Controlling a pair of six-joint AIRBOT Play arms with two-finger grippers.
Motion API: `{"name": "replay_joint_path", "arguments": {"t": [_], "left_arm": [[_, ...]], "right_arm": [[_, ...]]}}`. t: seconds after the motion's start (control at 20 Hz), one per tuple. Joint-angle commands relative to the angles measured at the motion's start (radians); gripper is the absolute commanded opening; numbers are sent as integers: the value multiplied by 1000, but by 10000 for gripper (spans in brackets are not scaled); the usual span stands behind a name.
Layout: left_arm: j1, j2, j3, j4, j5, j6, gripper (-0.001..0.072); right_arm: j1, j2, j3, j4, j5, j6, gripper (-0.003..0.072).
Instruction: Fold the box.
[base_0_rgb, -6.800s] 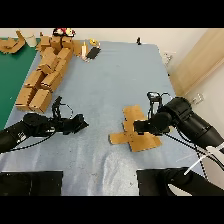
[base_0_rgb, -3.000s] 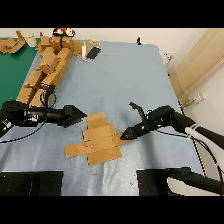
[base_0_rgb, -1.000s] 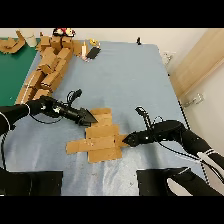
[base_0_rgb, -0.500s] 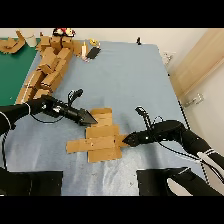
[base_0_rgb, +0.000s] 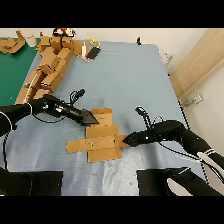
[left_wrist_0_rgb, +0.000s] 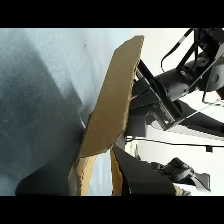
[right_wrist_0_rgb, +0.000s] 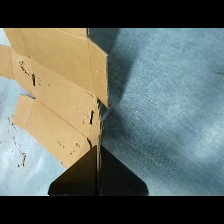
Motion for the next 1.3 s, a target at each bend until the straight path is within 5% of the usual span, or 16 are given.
{"name": "replay_joint_path", "arguments": {"t": [0.0, 0.4, 0.45, 0.5, 0.8, 0.85, 0.95, 1.25], "left_arm": [[-7, -1, 5, 0, 6, -8, 297], [-36, -8, 5, 1, 47, -16, 296], [-38, -10, 5, 1, 48, -15, 224], [-37, -11, 5, 2, 48, 0, 50], [-37, -11, 5, 0, 65, 45, 14], [-37, -11, 5, 0, 65, 50, 14], [-37, -11, 8, 0, 64, 72, 13], [-80, 77, 19, 2, 61, 207, 12]], "right_arm": [[1, 0, 0, -2, 0, 0, 3], [1, 0, 0, -3, 0, 0, 3], [1, 0, 0, -4, 0, 0, 3], [1, 0, 0, -6, 0, 0, 3], [1, 0, 0, -9, 2, 0, 4], [1, 0, 0, -9, 10, 0, 45], [-2, 0, 2, -10, 19, 0, 334], [-48, 8, 166, -140, -42, 246, 365]]}}
